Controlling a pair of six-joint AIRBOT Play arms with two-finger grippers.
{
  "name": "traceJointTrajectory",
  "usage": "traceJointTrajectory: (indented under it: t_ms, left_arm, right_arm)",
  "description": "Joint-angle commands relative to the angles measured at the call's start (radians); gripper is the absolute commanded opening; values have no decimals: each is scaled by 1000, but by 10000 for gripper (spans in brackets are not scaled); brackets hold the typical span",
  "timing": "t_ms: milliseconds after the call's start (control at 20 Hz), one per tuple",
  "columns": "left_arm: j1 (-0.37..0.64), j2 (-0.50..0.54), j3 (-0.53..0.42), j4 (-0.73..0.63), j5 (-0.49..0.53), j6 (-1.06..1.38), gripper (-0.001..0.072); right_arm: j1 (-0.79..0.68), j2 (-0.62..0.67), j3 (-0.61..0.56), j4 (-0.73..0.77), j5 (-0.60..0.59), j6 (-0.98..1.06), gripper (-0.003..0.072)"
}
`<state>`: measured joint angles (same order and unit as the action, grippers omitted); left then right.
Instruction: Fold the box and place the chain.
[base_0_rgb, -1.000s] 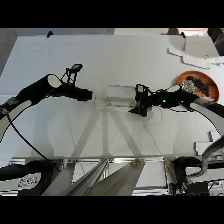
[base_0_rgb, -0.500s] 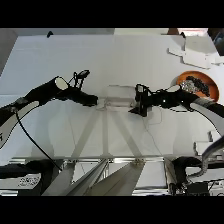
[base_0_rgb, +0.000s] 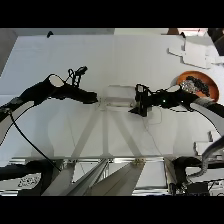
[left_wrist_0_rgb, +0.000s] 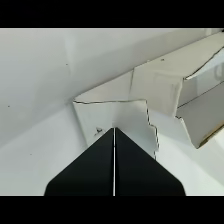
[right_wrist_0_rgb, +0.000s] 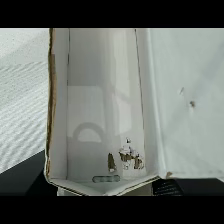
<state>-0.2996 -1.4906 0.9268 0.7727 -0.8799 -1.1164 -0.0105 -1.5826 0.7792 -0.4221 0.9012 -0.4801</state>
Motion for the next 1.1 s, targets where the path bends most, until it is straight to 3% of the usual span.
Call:
traceJointTrajectory:
  t_ms: [0,400,750,1050]
  left_arm:
    - [17,6,1,71,-11,-27,-1]
    - [-3,-42,-5,70,-6,-32,-2]
    - [-6,-42,-6,150,27,-79,-2]
    - [-23,-51,-6,110,15,-78,-2]
  right_arm:
    - [0,0,1,0,0,0,503]
    - [0,0,1,0,0,0,503]
    - [0,0,1,0,0,0,503]
    - [0,0,1,0,0,0,503]
